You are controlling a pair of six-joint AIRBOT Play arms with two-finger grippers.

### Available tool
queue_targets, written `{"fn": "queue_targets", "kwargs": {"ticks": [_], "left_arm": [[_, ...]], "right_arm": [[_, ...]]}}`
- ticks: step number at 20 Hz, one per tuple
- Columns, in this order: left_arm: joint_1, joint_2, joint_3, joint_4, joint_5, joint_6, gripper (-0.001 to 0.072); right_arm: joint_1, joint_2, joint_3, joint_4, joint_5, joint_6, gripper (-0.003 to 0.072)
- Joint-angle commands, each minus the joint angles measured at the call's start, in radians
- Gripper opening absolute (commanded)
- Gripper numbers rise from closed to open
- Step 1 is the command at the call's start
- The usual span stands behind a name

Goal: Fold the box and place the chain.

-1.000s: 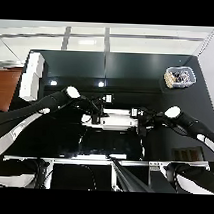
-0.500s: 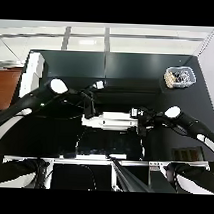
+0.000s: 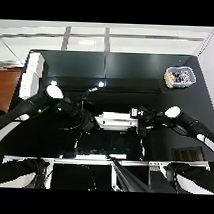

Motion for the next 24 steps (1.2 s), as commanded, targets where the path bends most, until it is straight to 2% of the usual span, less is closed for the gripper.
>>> {"fn": "queue_targets", "kwargs": {"ticks": [1, 3, 5, 8, 11, 13, 19, 24], "left_arm": [[-0.039, -0.040, -0.027, -0.300, 0.172, 0.143, 0.0025], [-0.041, -0.056, -0.016, -0.425, 0.239, 0.265, 0.0024], [-0.035, -0.060, 0.012, -0.417, 0.303, 0.275, 0.0024], [-0.018, -0.063, 0.063, -0.325, 0.370, 0.275, 0.0024], [-0.027, -0.082, 0.088, -0.160, 0.456, 0.227, 0.0024], [-0.029, -0.116, 0.089, -0.110, 0.461, 0.202, 0.0024], [-0.050, -0.228, 0.089, -0.144, 0.423, 0.169, 0.0024], [-0.032, -0.238, 0.116, -0.145, 0.359, 0.178, 0.0024]], "right_arm": [[0.000, -0.001, 0.000, 0.003, 0.001, 0.000, 0.0018], [0.000, -0.001, 0.000, 0.003, 0.001, 0.000, 0.0019], [0.000, -0.001, 0.000, 0.003, 0.001, 0.000, 0.0019], [0.000, -0.001, 0.000, 0.003, 0.001, 0.000, 0.0018], [0.000, -0.001, 0.000, 0.003, 0.001, 0.000, 0.0018], [0.000, -0.001, 0.000, 0.003, 0.001, 0.000, 0.0019], [0.000, -0.001, 0.000, 0.003, 0.001, 0.000, 0.0019], [0.000, -0.001, 0.000, 0.003, 0.001, 0.000, 0.0018]]}}
